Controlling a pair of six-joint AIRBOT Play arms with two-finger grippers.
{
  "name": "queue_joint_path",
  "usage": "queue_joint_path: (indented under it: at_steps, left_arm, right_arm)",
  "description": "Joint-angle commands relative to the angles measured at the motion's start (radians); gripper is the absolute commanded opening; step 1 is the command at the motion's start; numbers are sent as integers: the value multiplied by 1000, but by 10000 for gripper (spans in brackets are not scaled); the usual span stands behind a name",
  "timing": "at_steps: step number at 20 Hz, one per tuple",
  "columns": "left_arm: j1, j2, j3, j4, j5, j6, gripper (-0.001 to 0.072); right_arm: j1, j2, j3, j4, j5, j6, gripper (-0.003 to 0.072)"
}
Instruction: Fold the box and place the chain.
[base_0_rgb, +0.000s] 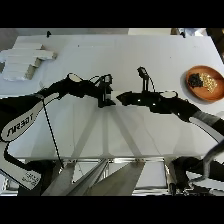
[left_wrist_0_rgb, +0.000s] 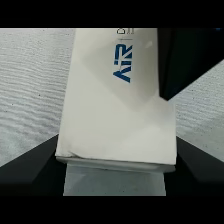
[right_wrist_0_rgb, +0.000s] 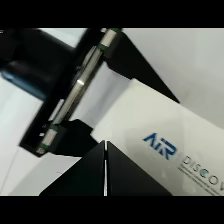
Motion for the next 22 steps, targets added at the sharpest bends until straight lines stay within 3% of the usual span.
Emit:
queue_joint_path:
  at_steps: [1,5,18,22]
  left_arm:
    - [-1,1,0,0,0,0,277]
    - [-1,1,0,0,0,0,277]
    - [-1,1,0,0,0,0,277]
    - [-1,1,0,0,0,0,277]
  right_arm:
    - [8,-44,3,2,-30,29,14]
    - [8,-47,3,-8,-36,42,14]
    - [8,-37,150,-435,44,343,13]
    - [8,-6,154,-471,43,360,14]
